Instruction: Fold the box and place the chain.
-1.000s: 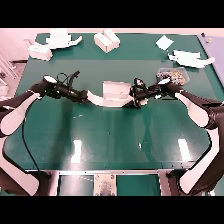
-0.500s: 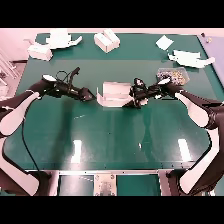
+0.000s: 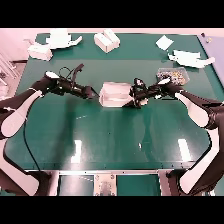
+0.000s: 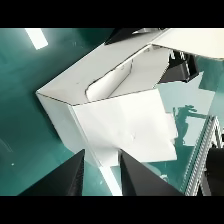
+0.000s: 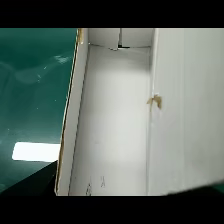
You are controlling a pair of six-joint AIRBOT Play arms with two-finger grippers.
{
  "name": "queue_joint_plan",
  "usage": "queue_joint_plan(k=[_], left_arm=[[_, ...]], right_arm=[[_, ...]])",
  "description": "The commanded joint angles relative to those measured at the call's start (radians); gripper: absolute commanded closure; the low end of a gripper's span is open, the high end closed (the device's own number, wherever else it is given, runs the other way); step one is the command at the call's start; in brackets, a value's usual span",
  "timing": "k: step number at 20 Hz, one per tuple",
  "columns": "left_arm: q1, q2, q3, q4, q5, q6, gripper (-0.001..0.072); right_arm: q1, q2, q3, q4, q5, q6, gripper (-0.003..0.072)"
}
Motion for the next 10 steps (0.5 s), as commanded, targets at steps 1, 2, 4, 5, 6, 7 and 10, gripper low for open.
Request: queue_joint_plan(k=[1,2,4,5,6,7,10], left_arm=[[-0.016,0.001,0.002,0.005,0.024,0.013,0.0441],[-0.016,0.001,0.002,0.006,0.023,0.013,0.0440],[-0.019,0.001,0.012,0.018,0.028,0.011,0.0440],[-0.022,0.003,0.021,0.036,0.035,0.010,0.0440],[-0.030,0.009,0.030,0.069,0.047,0.005,0.0440],[-0.041,0.013,0.043,0.110,0.060,-0.018,0.0440],[-0.072,0.016,0.081,0.246,0.072,-0.095,0.0441]], right_arm=[[0.000,0.000,0.000,0.000,0.000,0.000,0.0125],[0.000,0.000,0.000,0.000,0.000,0.001,0.0125],[0.000,0.000,0.000,0.000,0.000,0.000,0.0125],[0.000,0.000,0.000,0.000,0.000,0.001,0.0125],[0.000,0.000,0.000,0.000,0.000,0.000,0.0125],[0.000,0.000,0.000,0.000,0.000,0.000,0.0125],[0.000,0.000,0.000,0.000,0.001,0.001,0.0125]])
